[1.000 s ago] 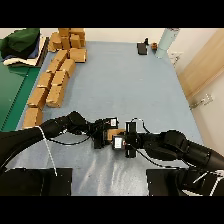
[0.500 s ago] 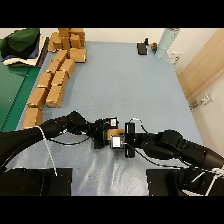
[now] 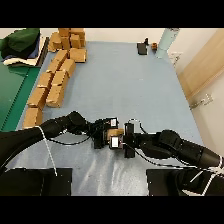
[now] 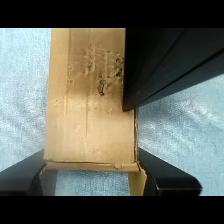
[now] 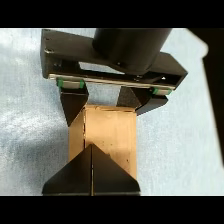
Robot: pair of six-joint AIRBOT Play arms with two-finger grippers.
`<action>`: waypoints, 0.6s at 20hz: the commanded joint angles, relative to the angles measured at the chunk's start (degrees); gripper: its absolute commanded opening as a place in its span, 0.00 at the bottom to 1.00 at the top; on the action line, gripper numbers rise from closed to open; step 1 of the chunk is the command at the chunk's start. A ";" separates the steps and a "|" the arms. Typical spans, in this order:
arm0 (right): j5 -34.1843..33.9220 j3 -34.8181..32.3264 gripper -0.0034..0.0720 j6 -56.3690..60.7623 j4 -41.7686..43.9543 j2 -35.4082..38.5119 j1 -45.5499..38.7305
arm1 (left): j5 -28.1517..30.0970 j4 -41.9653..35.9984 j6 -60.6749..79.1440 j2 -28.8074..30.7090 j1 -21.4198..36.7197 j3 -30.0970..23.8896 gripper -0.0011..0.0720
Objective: Fold the box.
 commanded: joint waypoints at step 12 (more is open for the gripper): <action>-14.88 5.73 0.05 59.14 -33.24 11.58 -13.51 | 0.00 0.00 0.00 0.02 -0.04 0.00 0.74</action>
